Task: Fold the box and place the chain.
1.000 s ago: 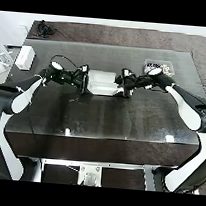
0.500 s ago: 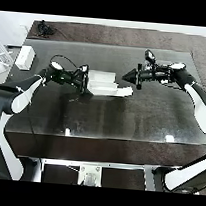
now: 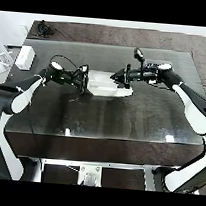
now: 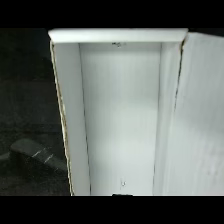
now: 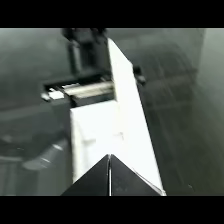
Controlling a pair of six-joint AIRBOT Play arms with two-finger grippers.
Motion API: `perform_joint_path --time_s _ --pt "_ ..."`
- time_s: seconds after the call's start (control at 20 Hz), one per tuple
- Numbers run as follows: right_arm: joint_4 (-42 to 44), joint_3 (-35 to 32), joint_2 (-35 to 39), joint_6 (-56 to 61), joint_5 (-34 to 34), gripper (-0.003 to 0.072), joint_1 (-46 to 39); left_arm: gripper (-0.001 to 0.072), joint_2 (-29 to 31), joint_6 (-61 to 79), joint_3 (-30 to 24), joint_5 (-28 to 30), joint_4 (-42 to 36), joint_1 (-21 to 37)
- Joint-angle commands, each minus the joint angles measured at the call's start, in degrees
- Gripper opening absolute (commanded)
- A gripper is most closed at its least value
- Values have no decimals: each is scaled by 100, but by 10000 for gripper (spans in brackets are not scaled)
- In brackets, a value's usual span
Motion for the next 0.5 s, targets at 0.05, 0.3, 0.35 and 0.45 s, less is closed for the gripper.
perform_joint_path --time_s 0.05,0.3,0.35,0.45 --pt "-372 17 -186 35 -1281 4 140 529 -4 0 -2 2 0 -2" --pt "-927 295 -420 166 -1753 3 118 530 -4 0 -2 2 0 -2" --pt "-1091 376 -470 240 -1746 3 129 530 -4 0 -2 2 0 -2" --pt "-1340 413 -496 249 -1733 3 168 530 -4 0 0 2 0 -2"
